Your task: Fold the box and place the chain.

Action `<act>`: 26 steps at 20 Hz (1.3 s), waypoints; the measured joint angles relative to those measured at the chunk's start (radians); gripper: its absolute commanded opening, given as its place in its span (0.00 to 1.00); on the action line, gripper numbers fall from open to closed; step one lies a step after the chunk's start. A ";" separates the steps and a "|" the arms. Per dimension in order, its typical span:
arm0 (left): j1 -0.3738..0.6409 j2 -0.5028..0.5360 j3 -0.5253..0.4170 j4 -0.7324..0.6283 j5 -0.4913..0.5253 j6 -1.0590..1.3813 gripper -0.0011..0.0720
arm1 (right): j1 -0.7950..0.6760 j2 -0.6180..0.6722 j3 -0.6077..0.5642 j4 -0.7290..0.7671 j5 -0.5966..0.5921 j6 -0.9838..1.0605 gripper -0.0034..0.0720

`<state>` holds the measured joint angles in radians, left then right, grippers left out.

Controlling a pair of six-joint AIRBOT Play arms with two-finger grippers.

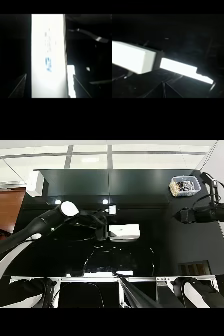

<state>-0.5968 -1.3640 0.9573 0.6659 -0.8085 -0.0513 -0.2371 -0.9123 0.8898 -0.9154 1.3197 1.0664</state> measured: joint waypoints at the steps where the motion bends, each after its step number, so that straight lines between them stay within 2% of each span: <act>1: -0.027 -0.024 0.033 0.002 0.021 -0.018 0.99 | -0.009 0.003 -0.002 -0.007 -0.009 0.002 0.06; 5: -0.104 -0.164 0.181 0.002 0.065 -0.140 0.99 | -0.026 0.008 -0.009 -0.026 -0.029 0.008 0.06; 10: -0.123 -0.285 0.303 0.029 -0.001 -0.282 0.99 | -0.032 0.010 -0.012 -0.036 -0.038 0.008 0.06; 16: -0.125 -0.315 0.344 0.108 -0.120 -0.369 0.99 | -0.032 0.010 -0.012 -0.045 -0.041 0.008 0.06; 21: -0.129 -0.319 0.367 0.180 -0.179 -0.386 0.99 | -0.032 0.010 -0.012 -0.046 -0.041 0.008 0.06; 24: -0.143 -0.319 0.372 0.258 -0.197 -0.413 0.99 | -0.032 0.010 -0.012 -0.047 -0.041 0.008 0.06; 26: -0.167 -0.320 0.374 0.350 -0.203 -0.472 0.94 | -0.032 0.010 -0.012 -0.047 -0.041 0.007 0.06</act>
<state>-0.7639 -1.6836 1.3315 1.0157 -1.0115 -0.5232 -0.2695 -0.9028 0.8780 -0.9619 1.2785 1.0737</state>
